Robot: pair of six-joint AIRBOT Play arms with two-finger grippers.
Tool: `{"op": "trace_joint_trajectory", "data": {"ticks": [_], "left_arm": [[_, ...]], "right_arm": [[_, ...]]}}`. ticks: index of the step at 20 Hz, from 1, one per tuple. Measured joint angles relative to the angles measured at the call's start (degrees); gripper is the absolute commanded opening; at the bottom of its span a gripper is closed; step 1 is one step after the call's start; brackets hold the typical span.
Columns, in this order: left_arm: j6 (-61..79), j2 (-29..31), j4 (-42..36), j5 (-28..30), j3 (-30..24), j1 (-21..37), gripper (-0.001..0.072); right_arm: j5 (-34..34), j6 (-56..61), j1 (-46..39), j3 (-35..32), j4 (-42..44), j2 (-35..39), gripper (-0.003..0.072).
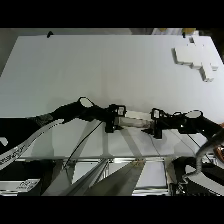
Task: Fold the box and place the chain.
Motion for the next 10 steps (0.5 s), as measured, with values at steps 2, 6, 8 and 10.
{"op": "trace_joint_trajectory", "data": {"ticks": [2,6,8,10], "left_arm": [[0.0,0.0,0.0,0.0,0.0,0.0,0.039],[0.0,0.0,-0.2,0.0,0.0,0.0,0.039],[0.0,0.0,-0.2,0.1,0.0,0.0,0.039],[0.0,0.0,-0.2,0.0,0.0,0.0,0.039]], "right_arm": [[0.0,0.5,0.0,0.0,0.0,0.0,0.0629],[-0.4,5.7,0.0,0.0,0.0,1.2,0.0704],[-1.2,8.6,-0.3,0.0,-1.1,2.5,0.0703],[-1.0,12.1,-0.5,0.0,-3.6,4.6,0.0701]]}}
